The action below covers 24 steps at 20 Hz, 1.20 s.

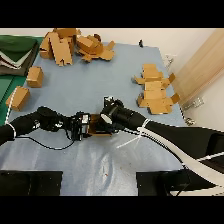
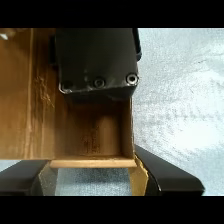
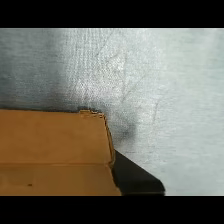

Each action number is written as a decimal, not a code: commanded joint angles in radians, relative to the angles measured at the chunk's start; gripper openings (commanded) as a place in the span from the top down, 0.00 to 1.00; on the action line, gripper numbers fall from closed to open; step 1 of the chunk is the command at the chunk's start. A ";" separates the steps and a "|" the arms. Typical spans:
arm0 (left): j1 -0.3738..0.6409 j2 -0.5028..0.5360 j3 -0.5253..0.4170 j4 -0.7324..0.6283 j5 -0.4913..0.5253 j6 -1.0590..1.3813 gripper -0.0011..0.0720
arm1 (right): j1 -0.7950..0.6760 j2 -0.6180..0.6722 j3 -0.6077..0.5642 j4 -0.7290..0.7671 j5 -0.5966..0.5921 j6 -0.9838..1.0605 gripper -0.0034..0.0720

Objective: Fold the box.

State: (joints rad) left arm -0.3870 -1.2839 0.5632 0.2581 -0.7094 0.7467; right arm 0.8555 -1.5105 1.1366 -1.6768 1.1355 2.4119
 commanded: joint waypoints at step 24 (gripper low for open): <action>0.000 0.000 0.001 -0.001 0.000 -0.004 0.46 | -0.237 0.390 -0.183 0.074 -0.096 -0.079 0.96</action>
State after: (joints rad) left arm -0.3870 -1.2839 0.5632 0.2573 -0.7094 0.7429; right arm 0.7483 -1.1717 1.0451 -1.7355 1.2644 2.4199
